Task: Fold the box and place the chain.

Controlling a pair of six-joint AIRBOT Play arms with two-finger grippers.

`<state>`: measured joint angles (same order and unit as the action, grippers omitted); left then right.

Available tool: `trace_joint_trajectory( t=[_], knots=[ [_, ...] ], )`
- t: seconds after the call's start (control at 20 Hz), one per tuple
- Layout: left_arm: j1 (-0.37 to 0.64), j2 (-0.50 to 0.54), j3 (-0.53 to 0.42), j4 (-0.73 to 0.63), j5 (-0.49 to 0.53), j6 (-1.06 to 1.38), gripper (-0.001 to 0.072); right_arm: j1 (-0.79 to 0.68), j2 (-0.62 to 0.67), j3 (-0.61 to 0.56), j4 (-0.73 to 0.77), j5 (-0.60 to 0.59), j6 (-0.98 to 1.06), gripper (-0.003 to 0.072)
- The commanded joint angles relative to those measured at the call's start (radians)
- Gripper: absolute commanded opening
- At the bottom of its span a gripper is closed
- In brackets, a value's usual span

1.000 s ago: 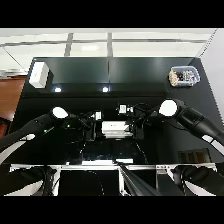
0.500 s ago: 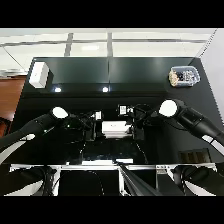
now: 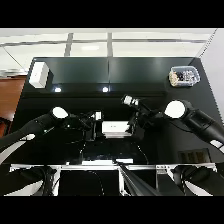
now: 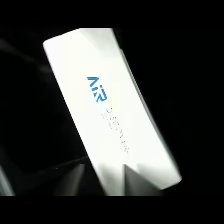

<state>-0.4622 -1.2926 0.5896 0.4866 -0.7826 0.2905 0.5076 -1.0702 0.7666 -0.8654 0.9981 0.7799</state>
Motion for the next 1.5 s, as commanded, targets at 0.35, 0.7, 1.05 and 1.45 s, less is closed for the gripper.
trace_joint_trajectory(
  t=[0.35, 0.7, 1.05, 1.45],
  knots=[
    [0.000, 0.000, 0.001, 0.000, 0.000, 0.000, 0.0353, 0.001, -0.103, -0.075, 0.356, -0.137, 0.389, 0.0016],
    [0.000, 0.000, 0.001, -0.001, 0.000, 0.000, 0.0353, 0.001, -0.188, -0.075, 0.272, -0.139, 0.390, 0.0016],
    [0.000, 0.000, 0.001, -0.001, 0.000, 0.000, 0.0353, -0.032, -0.163, -0.039, 0.269, -0.013, 0.353, 0.0016],
    [0.002, 0.050, 0.040, 0.035, -0.007, -0.088, 0.0565, -0.402, 0.204, -0.003, 0.060, 0.322, 0.373, 0.0016]
  ],
)
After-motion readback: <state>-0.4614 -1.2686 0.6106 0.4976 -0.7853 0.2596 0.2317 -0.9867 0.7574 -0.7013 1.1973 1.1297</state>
